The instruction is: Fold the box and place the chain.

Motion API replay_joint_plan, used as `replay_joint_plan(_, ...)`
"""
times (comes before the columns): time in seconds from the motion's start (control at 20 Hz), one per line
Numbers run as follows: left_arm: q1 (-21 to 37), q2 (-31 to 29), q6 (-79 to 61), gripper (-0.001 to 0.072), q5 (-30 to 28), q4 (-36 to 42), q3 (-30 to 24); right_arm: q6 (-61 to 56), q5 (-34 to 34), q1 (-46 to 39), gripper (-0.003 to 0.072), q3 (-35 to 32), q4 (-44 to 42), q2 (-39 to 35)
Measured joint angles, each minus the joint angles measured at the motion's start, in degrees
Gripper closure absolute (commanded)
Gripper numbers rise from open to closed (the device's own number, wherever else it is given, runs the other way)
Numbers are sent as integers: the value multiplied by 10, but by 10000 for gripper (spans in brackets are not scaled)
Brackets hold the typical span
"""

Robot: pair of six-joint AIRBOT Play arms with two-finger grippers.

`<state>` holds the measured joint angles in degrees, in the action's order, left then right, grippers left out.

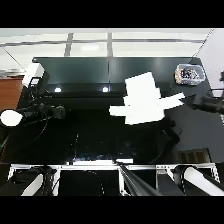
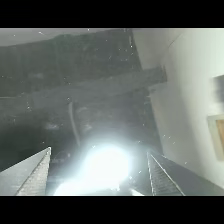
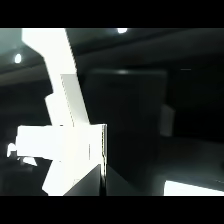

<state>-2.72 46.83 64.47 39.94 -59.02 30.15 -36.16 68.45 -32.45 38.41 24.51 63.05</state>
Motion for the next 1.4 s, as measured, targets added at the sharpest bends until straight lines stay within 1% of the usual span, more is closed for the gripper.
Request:
replay_joint_plan(0.15,0,0,0,2,-4,39,0,4,-93,88,677,-102,-59,-76)
replay_joint_plan(0.25,0,3,0,2,-5,78,0,6,-138,150,677,-153,-88,-103)
replay_joint_plan(0.35,-2,13,-2,2,-5,118,2,8,-179,211,677,-189,-111,-117)
replay_joint_plan(0.45,-14,34,-14,3,1,146,12,8,-225,270,676,-211,-128,-124)
replay_joint_plan(0.55,-34,70,-24,11,15,162,33,8,-266,320,675,-222,-138,-128)
replay_joint_plan(0.7,-56,150,-40,12,50,188,80,9,-309,365,673,-229,-148,-131)
replay_joint_plan(0.75,-59,182,-48,11,63,201,96,8,-316,374,673,-231,-151,-131)
replay_joint_plan(0.95,-59,303,-104,12,150,261,163,9,-330,389,672,-233,-156,-132)
replay_joint_plan(1.15,-65,396,-135,12,196,285,220,9,-323,394,672,-234,-158,-132)
replay_joint_plan(1.25,-69,442,-142,14,235,289,252,9,-318,394,672,-234,-159,-132)
replay_joint_plan(1.35,-71,484,-150,47,285,291,284,9,-316,395,672,-234,-159,-132)
replay_joint_plan(1.4,-72,501,-161,107,314,292,299,9,-315,395,672,-234,-159,-132)
